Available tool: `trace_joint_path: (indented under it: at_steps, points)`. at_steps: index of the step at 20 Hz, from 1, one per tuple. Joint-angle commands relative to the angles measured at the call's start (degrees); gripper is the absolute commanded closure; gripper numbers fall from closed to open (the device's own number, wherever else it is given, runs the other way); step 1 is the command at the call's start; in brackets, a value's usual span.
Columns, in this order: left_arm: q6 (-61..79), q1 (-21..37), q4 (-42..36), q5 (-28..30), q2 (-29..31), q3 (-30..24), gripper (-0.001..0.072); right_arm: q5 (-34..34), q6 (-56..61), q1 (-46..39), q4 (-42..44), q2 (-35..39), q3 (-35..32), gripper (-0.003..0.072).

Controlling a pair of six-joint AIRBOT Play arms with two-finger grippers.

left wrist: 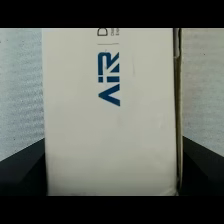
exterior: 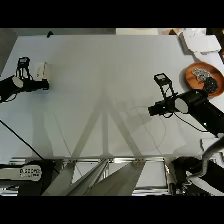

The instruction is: Fold the box and place the chain.

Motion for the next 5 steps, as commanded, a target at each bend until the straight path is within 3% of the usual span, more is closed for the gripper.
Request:
trace_joint_path:
  at_steps: [1,5]
  points:
    - [0.2,0.0,1.4,-4.3,0.3,0.0,0.0007,0.0,0.0,0.0,0.0,0.0,0.0,0.0674]
    - [0.2,0.0,1.4,-9.0,4.5,0.0,0.0008,0.0,0.0,0.0,0.0,0.0,0.0,0.0674]
